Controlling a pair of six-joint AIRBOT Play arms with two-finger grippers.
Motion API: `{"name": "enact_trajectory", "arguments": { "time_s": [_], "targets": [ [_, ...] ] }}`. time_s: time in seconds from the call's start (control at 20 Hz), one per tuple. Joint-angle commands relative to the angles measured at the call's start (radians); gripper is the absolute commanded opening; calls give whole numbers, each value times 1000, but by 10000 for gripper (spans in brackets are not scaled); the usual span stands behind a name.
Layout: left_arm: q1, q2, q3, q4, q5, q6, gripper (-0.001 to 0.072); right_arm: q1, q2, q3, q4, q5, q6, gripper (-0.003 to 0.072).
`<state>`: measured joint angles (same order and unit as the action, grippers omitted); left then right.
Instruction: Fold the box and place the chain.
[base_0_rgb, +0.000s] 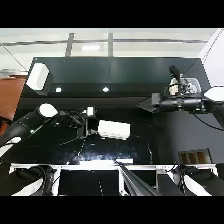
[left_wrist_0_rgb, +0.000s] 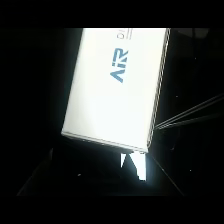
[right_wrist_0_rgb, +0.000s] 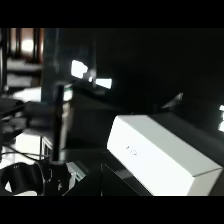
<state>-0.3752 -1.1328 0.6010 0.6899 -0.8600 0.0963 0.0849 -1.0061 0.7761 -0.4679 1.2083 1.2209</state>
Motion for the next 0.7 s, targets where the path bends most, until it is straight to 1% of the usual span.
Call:
{"name": "enact_trajectory", "arguments": {
  "time_s": [0.0, 0.1, 0.25, 0.5, 0.6, 0.65],
  "targets": [
    [7, 86, 9, 59, -69, -101, 708, -66, 20, 1, -32, 25, -2, 23],
    [-2, 101, 21, 56, -84, -101, 708, -66, 20, 1, -66, 25, -2, 23],
    [-58, 68, 93, 53, -56, -104, 708, -66, 20, 1, -99, 24, -3, 22],
    [-178, -111, 270, 54, -63, -97, 703, -66, 20, 1, -132, 26, -2, 22],
    [-205, -156, 296, 54, -71, -15, 703, -66, 20, 1, -137, 26, -3, 23],
    [-215, -176, 299, 52, -72, -15, 703, -66, 20, 1, -137, 24, -4, 22]
  ]
}}
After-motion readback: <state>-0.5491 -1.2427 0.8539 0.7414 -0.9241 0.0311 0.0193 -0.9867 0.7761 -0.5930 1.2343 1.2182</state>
